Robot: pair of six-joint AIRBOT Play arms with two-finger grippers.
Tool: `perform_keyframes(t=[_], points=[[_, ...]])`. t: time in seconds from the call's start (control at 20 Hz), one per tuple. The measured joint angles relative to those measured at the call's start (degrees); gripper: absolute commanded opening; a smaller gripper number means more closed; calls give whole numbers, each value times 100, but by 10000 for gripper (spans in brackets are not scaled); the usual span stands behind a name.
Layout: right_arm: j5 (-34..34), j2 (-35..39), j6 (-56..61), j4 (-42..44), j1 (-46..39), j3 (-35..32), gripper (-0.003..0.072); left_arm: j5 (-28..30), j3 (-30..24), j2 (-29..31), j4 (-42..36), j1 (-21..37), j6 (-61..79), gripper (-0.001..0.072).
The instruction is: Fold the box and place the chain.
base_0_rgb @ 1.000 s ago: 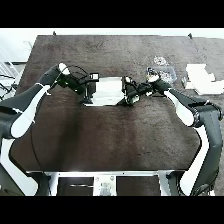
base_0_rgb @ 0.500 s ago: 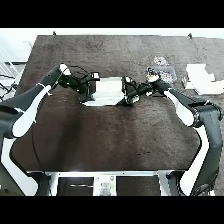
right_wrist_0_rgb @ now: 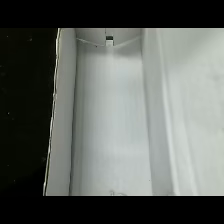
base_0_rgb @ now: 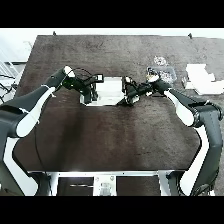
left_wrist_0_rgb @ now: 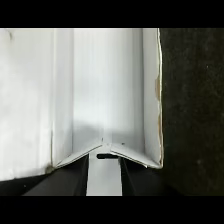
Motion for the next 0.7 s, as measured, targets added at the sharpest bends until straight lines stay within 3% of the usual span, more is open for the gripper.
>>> perform_keyframes(t=[0.1,0.15,0.2,0.7], points=[[0,0,0,0,-2,0,579,20,-2,-4,-140,-13,46,269],[0,0,0,0,-2,0,579,31,-9,-7,-251,-17,103,449],[2,0,0,0,-2,0,579,44,-15,-7,-382,-20,164,538],[0,0,0,0,-2,0,579,59,-22,-7,-758,-11,256,541]])
